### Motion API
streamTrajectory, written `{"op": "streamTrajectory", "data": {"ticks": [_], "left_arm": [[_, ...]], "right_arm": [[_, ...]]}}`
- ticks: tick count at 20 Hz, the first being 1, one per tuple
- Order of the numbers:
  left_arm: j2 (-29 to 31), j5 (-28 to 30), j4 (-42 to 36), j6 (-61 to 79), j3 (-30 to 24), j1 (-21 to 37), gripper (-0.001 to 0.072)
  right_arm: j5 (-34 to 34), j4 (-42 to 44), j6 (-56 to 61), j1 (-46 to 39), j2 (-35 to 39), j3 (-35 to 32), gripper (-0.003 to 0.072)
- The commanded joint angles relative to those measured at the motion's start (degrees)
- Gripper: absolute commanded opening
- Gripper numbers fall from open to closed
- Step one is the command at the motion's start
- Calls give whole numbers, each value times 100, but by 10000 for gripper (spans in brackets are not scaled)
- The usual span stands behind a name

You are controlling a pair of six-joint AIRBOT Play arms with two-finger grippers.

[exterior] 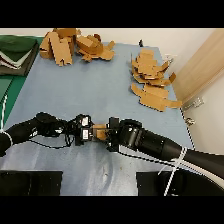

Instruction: Fold the box.

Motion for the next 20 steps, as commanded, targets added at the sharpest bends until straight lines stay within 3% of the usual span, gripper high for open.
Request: {"op": "streamTrajectory", "data": {"ticks": [1, 4, 7, 9, 13, 14, 20], "left_arm": [[2, 0, 4, 4, 2, 2, 457], [0, -2, 4, 2, 4, 2, 457], [2, -2, 7, 2, 2, 2, 457], [2, -2, 7, 4, 4, 2, 457], [2, -2, 4, 2, 4, 2, 457], [0, -2, 7, 2, 2, 2, 457], [0, -4, 9, 2, 4, 2, 457]], "right_arm": [[0, -63, 103, 243, -39, 4, 384], [-52, -98, 142, 310, -42, 4, 374], [-48, -481, 334, 310, -42, 4, 260], [-17, -898, 610, 310, -39, 9, 143], [2, -1010, 710, 310, -39, 146, 136], [15, -992, 750, 310, -39, 203, 52], [164, -955, 745, 501, -39, 424, 45]]}}
